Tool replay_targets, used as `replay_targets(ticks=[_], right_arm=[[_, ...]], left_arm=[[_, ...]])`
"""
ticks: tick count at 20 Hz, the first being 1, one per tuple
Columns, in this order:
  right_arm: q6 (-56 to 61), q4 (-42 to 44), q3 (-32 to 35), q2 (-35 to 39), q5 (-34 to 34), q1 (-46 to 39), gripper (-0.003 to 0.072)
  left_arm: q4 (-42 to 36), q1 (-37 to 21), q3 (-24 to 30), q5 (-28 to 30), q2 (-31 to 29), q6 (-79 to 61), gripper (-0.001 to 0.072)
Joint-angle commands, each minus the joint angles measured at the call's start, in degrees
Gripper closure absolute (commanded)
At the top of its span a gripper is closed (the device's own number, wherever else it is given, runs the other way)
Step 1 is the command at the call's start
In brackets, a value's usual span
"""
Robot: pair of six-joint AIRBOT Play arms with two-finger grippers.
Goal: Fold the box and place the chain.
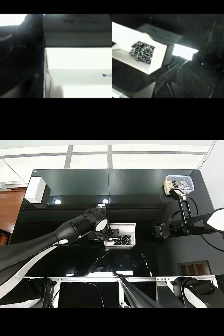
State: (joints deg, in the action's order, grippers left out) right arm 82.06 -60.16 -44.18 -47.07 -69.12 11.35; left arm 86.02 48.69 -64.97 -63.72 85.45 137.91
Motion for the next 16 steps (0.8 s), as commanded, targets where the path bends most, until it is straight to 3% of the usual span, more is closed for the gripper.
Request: replay_targets(ticks=[1, 6, 9, 11, 13, 16], right_arm=[[-0.5, -0.1, 0.0, 0.1, 0.7, -0.1, 0.046], [-0.4, -0.1, 0.0, 0.1, 0.8, -0.2, 0.0459], [0.0, -0.1, 0.0, 0.1, 0.8, -0.2, 0.0459], [0.2, -0.1, 0.0, 0.1, 0.8, -0.2, 0.0459], [0.6, -0.1, 0.0, 0.1, 0.9, -0.2, 0.0459], [2.3, -0.1, 0.0, 0.1, 2.3, -0.2, 0.0459]], left_arm=[[-0.8, -1.4, -1.3, -2.1, -0.2, -0.3, 0.03], [-0.4, -5.4, -2.3, -7.9, -8.9, -22.7, 0.0302], [1.5, -11.4, 4.6, -8.2, -17.7, -27.4, 0.0302], [-0.4, -19.1, 12.7, -5.7, -23.1, -28.9, 0.0302], [-10.2, -28.5, 22.1, -0.9, -26.4, -34.6, 0.0303], [-34.7, -39.0, 32.5, 5.2, -25.5, -64.6, 0.0302]])
